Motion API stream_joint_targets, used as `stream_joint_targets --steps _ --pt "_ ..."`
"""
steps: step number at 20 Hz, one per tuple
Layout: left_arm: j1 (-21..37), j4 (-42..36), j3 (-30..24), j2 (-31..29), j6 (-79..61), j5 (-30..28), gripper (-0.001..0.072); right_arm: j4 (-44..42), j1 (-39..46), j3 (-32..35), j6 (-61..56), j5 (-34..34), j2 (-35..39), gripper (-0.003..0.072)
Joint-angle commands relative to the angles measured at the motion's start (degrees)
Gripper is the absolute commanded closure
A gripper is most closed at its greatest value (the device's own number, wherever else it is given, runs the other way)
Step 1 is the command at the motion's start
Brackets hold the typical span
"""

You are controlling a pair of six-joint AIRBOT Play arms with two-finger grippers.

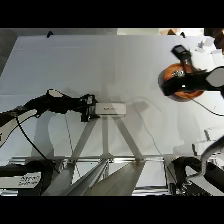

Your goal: Fold the box and place the chain.

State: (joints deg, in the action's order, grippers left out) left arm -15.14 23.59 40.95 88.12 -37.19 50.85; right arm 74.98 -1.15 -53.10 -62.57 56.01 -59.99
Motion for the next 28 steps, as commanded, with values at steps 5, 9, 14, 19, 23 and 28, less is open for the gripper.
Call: stream_joint_targets --steps 5,9,14,19,23,28 --pt "0.02 0.00 0.00 0.00 0.02 -0.04 0.0502 9.22 9.60 -0.04 -6.64 1.42 0.79 0.0679" --pt "-0.31 -0.76 0.00 0.02 0.11 -1.49 0.0697 6.69 9.62 -0.04 -6.64 1.42 0.79 0.0678" --pt "-0.31 -0.46 0.00 -0.02 0.15 -2.16 0.0699 5.18 9.60 -0.04 -6.64 1.44 0.79 0.0678" --pt "-0.31 -0.72 0.00 -0.04 0.17 -0.61 0.0698 5.18 9.62 -0.04 -6.62 1.42 0.79 0.0678" --pt "-0.26 -0.52 0.00 -0.87 8.50 0.90 0.0698 5.18 9.62 -0.04 -6.60 1.36 0.79 0.0678" --pt "-0.20 0.42 0.00 -11.23 13.00 -0.24 0.0699 5.18 9.62 -0.04 -6.62 0.48 0.79 0.0678"
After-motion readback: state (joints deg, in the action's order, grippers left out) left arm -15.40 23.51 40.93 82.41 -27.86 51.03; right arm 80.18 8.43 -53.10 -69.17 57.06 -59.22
